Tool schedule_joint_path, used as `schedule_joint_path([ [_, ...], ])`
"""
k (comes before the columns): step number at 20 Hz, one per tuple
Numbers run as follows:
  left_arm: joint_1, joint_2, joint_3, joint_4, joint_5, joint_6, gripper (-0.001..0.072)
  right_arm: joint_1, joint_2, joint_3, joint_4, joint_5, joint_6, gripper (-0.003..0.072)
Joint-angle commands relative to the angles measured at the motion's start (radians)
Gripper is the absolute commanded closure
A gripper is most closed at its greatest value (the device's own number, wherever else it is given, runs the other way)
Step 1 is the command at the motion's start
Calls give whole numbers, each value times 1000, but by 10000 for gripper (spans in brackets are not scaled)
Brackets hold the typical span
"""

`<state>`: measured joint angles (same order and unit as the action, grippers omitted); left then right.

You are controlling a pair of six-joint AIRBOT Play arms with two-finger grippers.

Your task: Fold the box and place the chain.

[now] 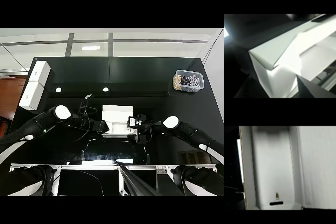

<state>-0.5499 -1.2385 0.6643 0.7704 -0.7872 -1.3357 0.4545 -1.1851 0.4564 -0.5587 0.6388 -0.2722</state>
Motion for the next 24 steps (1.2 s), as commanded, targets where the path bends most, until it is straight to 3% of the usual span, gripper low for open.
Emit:
schedule_joint_path([
  [1, -65, 0, 42, 183, 27, -180, 63, 1, -1, 0, 0, 0, 0, 256],
  [8, -141, -10, 110, 432, -23, -521, 65, 1, -1, 0, 0, -1, 1, 255],
  [13, -182, -89, 201, 578, -183, -681, 75, 1, -1, 0, 5, -18, 14, 255],
  [24, -243, -153, 275, 613, -227, -846, 92, 1, -1, 0, 5, -18, 14, 256],
])
